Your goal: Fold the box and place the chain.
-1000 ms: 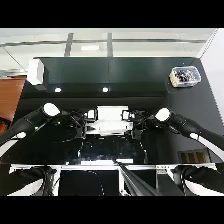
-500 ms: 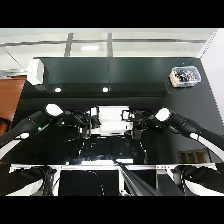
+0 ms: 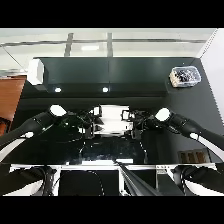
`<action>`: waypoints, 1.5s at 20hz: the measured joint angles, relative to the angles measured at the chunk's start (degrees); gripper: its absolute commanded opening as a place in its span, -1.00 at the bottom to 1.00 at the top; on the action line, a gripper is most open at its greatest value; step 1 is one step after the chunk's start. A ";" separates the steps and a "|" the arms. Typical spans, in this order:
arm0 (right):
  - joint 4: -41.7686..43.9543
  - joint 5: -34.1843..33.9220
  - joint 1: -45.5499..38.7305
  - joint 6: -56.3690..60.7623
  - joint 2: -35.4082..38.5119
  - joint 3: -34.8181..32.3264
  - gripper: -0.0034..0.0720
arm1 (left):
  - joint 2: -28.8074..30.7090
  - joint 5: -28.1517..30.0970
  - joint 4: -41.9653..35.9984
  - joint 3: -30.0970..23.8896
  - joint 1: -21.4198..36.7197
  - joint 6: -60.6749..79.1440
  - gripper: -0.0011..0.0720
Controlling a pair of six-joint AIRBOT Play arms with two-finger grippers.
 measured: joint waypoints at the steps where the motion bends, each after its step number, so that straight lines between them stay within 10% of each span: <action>1: 0.02 0.00 0.00 0.00 0.00 0.00 0.24 | -0.02 0.04 -0.04 0.00 0.00 -0.09 -0.13; 2: 0.00 0.00 0.00 0.00 0.00 0.00 0.24 | -0.04 0.09 0.17 0.00 0.00 -0.24 -0.40; 4: 0.00 0.00 0.00 0.00 0.00 0.00 0.24 | 0.02 -0.11 0.61 0.13 -0.04 -0.35 -0.02; 6: 0.02 0.02 0.00 0.00 0.00 0.00 0.24 | 0.46 -0.46 1.66 0.42 0.09 -1.31 -0.90; 17: 0.02 0.00 0.00 0.00 0.00 0.00 0.24 | 16.41 -5.46 26.38 -1.29 20.46 -57.94 -0.90; 23: 0.02 0.00 0.00 0.00 0.00 0.00 0.24 | 4.90 -15.10 13.66 -5.81 33.05 -72.63 -0.90; 30: 0.02 0.00 0.00 0.00 0.00 0.00 0.24 | -5.05 -18.64 6.60 -2.99 24.65 -69.09 -0.90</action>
